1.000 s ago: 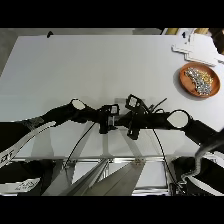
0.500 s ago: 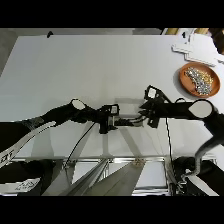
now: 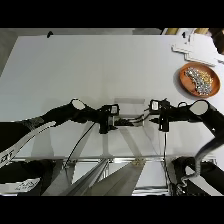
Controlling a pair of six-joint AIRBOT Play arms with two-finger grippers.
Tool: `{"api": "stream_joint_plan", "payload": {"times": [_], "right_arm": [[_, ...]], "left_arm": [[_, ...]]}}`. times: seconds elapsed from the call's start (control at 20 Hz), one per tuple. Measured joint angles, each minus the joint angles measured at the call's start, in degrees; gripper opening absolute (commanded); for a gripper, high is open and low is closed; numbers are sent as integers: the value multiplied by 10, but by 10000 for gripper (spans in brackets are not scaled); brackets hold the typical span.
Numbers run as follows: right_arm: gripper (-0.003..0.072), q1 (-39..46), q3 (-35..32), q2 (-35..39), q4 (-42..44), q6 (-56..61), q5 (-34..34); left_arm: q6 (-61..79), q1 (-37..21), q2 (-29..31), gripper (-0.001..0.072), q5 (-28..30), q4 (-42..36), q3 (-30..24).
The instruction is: Fold the box and place the chain.
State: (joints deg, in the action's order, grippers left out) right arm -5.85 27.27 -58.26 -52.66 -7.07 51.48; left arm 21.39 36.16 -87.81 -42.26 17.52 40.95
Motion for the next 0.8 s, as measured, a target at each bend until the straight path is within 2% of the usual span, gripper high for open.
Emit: {"api": "stream_joint_plan", "payload": {"times": [0.2,0.25,0.35,0.4,0.6,0.8], "right_arm": [[289,-9,-3,-44,26,-53,-20],[232,-10,-3,-50,39,-61,-30],[39,-12,-4,-58,72,-71,-46],[19,-12,-4,-60,82,-75,-48],[19,-13,-4,-46,65,-42,-38],[19,-13,-4,29,11,50,-32]], "left_arm": [[0,0,0,206,0,0,0],[0,0,0,206,0,0,0],[0,0,0,206,0,0,0],[0,0,0,206,0,0,0],[0,0,0,206,0,0,0],[0,0,0,206,0,0,0]]}}
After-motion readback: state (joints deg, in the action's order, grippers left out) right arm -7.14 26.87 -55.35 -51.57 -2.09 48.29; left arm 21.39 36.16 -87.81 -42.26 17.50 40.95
